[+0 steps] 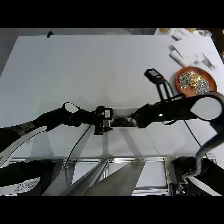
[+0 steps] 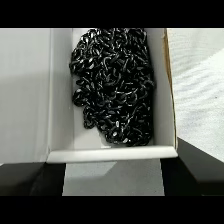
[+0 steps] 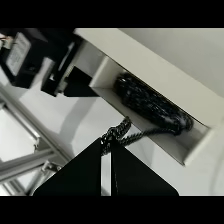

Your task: Fold the box and place the chain.

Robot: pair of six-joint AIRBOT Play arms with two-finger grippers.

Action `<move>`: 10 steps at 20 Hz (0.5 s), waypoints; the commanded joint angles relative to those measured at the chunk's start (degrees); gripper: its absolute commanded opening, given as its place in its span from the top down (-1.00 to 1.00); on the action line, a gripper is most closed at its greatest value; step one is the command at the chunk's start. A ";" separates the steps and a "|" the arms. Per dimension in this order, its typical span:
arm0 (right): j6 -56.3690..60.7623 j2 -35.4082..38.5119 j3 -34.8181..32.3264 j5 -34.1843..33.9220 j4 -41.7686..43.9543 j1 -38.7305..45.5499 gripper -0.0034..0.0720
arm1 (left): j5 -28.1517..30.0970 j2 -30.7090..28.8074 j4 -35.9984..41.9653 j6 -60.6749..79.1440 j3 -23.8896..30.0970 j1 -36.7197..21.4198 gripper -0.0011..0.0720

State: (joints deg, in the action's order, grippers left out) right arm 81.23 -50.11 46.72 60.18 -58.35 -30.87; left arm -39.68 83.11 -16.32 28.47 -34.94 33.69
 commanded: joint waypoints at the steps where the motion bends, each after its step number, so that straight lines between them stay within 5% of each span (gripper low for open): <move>1: -1.86 -4.26 0.04 -6.54 -1.18 -4.55 0.86 | 0.02 -0.02 -0.02 0.00 0.02 -0.02 0.78; 4: -4.31 -8.87 0.07 -8.87 -0.74 -4.55 0.85 | 0.02 -0.04 -0.02 0.00 0.02 -0.04 0.78; 7: -12.85 -9.44 2.01 -8.11 2.23 -4.52 0.12 | 0.02 -0.04 -0.02 0.00 0.02 -0.02 0.78; 10: -16.06 -10.51 8.39 -5.77 1.33 -2.01 0.14 | 0.02 -0.04 -0.02 0.00 0.02 -0.02 0.78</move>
State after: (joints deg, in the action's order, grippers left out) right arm 70.13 -59.35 51.00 53.21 -57.23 -34.22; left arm -39.68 83.11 -16.32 28.47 -34.94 33.69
